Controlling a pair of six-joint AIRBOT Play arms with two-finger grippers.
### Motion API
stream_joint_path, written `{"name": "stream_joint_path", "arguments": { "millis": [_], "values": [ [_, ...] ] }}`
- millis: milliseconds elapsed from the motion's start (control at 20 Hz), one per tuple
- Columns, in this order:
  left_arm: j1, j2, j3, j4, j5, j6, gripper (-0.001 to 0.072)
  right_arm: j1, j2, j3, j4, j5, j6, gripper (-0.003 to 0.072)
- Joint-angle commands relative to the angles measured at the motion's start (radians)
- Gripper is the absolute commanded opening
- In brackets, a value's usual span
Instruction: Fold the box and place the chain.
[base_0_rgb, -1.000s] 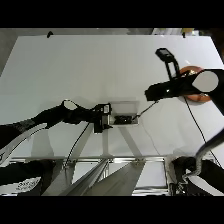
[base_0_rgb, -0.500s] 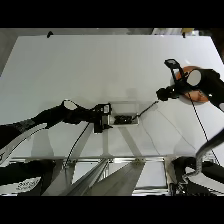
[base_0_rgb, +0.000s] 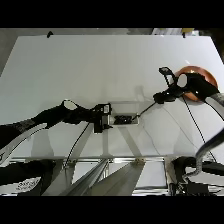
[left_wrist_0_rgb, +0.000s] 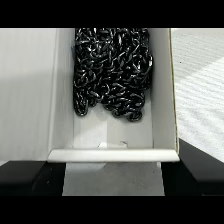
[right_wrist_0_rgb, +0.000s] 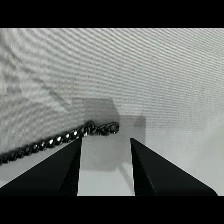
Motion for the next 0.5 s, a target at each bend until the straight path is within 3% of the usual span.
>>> {"name": "stream_joint_path", "arguments": {
  "millis": [0, 150, 300, 450],
  "values": [
    [0.0, 0.0, 0.0, 0.0, 0.0, 0.0, 0.0149, -0.001, -0.012, 0.0, -0.001, -0.034, 0.001, 0.0314],
    [0.0, 0.0, 0.0, 0.0, 0.0, 0.0, 0.0149, 0.0, -0.023, 0.0, 0.002, -0.026, 0.001, 0.0285],
    [0.0, 0.0, 0.0, 0.0, 0.0, 0.0, 0.0149, 0.002, -0.023, 0.0, 0.002, -0.023, 0.001, 0.017],
    [0.0, 0.0, 0.0, 0.0, 0.0, 0.0, 0.0149, 0.002, -0.023, 0.0, 0.002, -0.015, 0.001, 0.0164]
  ]
}}
